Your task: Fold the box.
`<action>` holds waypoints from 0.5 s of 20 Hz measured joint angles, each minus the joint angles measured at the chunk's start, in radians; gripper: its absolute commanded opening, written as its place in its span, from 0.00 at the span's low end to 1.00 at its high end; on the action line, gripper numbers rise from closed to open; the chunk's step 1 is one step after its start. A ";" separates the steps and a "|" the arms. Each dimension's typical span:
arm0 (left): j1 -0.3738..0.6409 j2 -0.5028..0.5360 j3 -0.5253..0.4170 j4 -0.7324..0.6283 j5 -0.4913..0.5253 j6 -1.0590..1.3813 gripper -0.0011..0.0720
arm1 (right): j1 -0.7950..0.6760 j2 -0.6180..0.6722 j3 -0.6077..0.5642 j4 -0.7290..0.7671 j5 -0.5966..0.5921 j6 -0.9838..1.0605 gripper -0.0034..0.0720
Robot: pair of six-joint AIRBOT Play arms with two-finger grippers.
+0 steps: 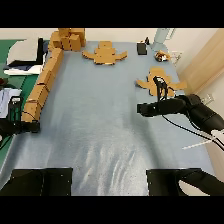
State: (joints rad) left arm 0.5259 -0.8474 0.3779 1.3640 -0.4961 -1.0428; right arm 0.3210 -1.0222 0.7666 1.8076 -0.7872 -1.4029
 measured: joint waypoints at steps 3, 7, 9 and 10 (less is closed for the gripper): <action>0.000 -0.002 0.000 -0.003 -0.031 -0.001 0.74 | -0.001 0.000 0.000 -0.001 0.000 0.000 0.05; 0.000 -0.020 0.000 -0.005 -0.061 -0.002 0.74 | -0.002 -0.001 0.000 -0.003 0.000 0.000 0.05; 0.000 -0.026 0.000 -0.005 -0.067 -0.004 0.74 | -0.001 0.000 0.000 -0.001 0.000 0.000 0.05; 0.000 -0.029 0.000 -0.005 -0.070 -0.004 0.75 | -0.001 0.000 0.000 -0.002 0.000 0.000 0.05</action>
State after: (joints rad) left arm 0.5259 -0.8768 0.3782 1.3590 -0.5663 -1.0466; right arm 0.3199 -1.0225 0.7662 1.8057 -0.7872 -1.4029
